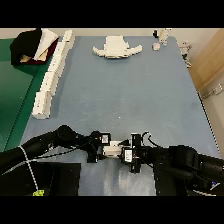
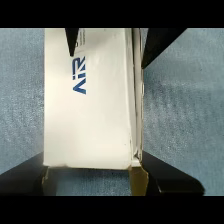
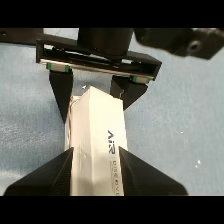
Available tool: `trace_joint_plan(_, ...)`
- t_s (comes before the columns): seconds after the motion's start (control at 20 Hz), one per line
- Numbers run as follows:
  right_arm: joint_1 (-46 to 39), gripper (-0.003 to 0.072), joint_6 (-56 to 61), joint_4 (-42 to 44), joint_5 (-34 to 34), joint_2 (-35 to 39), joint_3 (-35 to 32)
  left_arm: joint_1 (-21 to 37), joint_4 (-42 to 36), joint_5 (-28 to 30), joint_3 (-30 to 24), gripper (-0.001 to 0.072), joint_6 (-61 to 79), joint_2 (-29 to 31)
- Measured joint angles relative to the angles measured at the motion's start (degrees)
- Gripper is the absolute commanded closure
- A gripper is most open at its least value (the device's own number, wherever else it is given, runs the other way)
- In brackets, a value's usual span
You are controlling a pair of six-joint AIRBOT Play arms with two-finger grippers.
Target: Fold the box.
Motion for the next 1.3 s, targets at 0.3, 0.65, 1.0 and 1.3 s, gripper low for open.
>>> trace_joint_plan(0.3,-0.4,0.0683,7.4,1.4,0.2,5.2,-0.1,0.0,0.0,0.0,0.0,0.0200,0.0,0.0)
trace_joint_plan(0.65,-0.7,0.0683,26.9,2.5,11.6,6.0,-6.5,0.0,0.0,0.1,0.0,0.0200,0.0,0.0)
trace_joint_plan(1.0,0.6,0.0683,32.4,3.0,19.2,3.6,-10.9,0.0,0.0,0.1,0.0,0.0200,0.0,0.0)
trace_joint_plan(1.3,2.7,0.0683,33.3,3.7,22.4,-2.1,-11.6,0.0,0.0,0.1,0.0,0.0200,0.0,0.0)
